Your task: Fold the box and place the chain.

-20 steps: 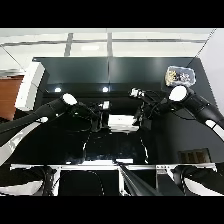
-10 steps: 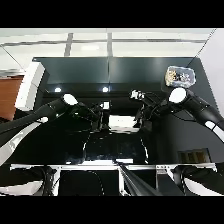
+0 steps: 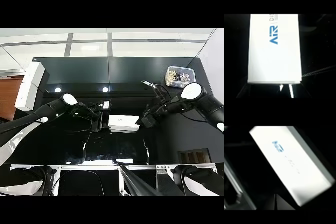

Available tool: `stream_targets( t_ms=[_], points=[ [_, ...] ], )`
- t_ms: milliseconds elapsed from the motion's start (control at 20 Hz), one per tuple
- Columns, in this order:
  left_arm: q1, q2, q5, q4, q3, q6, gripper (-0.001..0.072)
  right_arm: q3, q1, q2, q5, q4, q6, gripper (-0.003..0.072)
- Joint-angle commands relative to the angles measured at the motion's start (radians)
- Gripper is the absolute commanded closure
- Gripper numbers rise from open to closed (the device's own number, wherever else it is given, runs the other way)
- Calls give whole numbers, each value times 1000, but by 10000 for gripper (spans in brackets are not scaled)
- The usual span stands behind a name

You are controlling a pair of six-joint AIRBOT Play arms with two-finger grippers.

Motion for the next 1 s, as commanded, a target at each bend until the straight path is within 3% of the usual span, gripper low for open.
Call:
stream_targets(
  t_ms=[0, 200, 750, 950],
  points=[
    [0, -1, -1, 1, 0, 2, 309, -79, -8, 3, -104, 282, 67, 670],
    [0, -1, -1, 0, 0, 2, 309, -146, 6, -3, -239, 336, 76, 670],
    [0, -1, -1, 0, 0, 2, 309, -146, 56, -149, -299, 298, 82, 670],
    [0, -1, -1, 0, 0, 2, 309, -147, 56, -170, -305, 215, 127, 670]
  ],
)
